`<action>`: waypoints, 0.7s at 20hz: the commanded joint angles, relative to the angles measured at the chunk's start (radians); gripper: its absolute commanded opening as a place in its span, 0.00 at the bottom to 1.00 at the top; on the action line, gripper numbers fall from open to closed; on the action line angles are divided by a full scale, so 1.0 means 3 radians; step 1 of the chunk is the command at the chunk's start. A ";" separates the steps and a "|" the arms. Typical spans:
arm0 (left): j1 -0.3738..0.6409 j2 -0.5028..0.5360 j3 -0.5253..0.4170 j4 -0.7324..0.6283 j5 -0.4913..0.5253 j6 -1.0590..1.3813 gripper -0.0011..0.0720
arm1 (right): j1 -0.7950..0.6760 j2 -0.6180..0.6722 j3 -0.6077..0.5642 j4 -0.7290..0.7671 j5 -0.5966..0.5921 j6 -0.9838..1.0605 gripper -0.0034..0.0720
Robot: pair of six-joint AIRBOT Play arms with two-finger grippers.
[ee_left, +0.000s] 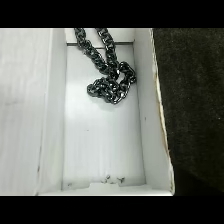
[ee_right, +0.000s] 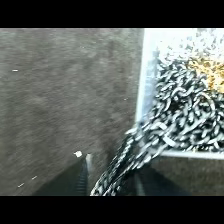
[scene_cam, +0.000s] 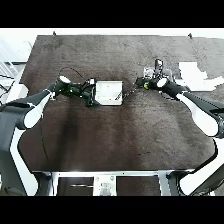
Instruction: Fold the box and place the chain.
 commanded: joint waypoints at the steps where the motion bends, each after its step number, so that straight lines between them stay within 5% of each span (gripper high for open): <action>1: 0.0001 -0.0003 0.0000 0.0000 -0.0001 0.0000 0.67 | -0.0023 -0.0111 0.0095 0.0003 -0.0070 0.0037 0.06; 5: 0.0001 -0.0003 0.0000 0.0000 -0.0022 0.0000 0.66 | 0.0034 0.0221 0.0094 0.0000 0.0093 -0.0186 0.05; 14: 0.0001 -0.0003 0.0000 0.0000 -0.0023 0.0000 0.67 | 0.0610 0.1820 0.0093 -0.0627 0.0944 -0.0277 0.05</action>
